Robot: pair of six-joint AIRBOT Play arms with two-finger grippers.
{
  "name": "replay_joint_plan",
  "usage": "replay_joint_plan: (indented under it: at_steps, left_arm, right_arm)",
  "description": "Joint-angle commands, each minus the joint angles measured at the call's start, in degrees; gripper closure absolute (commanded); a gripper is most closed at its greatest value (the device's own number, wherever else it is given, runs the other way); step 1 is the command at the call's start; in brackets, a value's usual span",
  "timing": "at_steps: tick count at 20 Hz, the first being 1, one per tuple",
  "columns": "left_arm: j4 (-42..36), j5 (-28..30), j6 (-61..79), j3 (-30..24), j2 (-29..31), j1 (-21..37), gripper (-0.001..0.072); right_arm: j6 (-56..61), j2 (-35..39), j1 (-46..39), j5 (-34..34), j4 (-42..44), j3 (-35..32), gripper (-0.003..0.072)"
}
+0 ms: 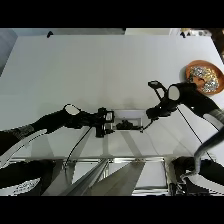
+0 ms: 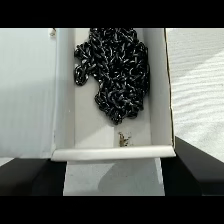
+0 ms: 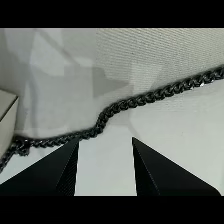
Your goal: Fold the box and place the chain.
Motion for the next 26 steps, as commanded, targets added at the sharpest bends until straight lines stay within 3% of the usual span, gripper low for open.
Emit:
replay_joint_plan:
  at_steps: [1,11,15,18,19,20,26]
  left_arm:
    - [0.0,0.02,0.0,0.02,0.04,0.0,0.0499]
    - [0.0,0.02,0.0,0.02,0.04,0.0,0.0499]
    - [0.0,0.02,0.0,0.02,0.04,0.0,0.0499]
    - [0.0,0.0,0.0,0.02,0.04,0.0,0.0499]
    - [0.02,0.02,0.02,0.02,0.04,0.0,0.0499]
    - [0.0,0.02,0.0,0.02,0.04,0.0,0.0499]
    - [0.02,0.02,0.02,0.02,0.04,0.0,0.0499]
  right_arm:
    - [2.75,-2.12,1.38,-0.79,-1.73,-0.04,0.0352]
    - [5.55,-2.16,1.38,-4.17,1.49,-3.82,0.0398]
    - [5.53,-2.14,1.38,-4.72,1.81,-3.93,0.0478]
    - [5.27,-2.14,1.38,-5.03,1.81,-3.93,0.0585]
    - [4.83,-2.1,1.38,-4.81,1.81,-3.91,0.0666]
    - [3.04,-1.79,1.38,-4.11,1.99,-3.89,0.0667]
    - [-0.48,11.06,1.38,-0.26,1.6,-3.85,0.0667]
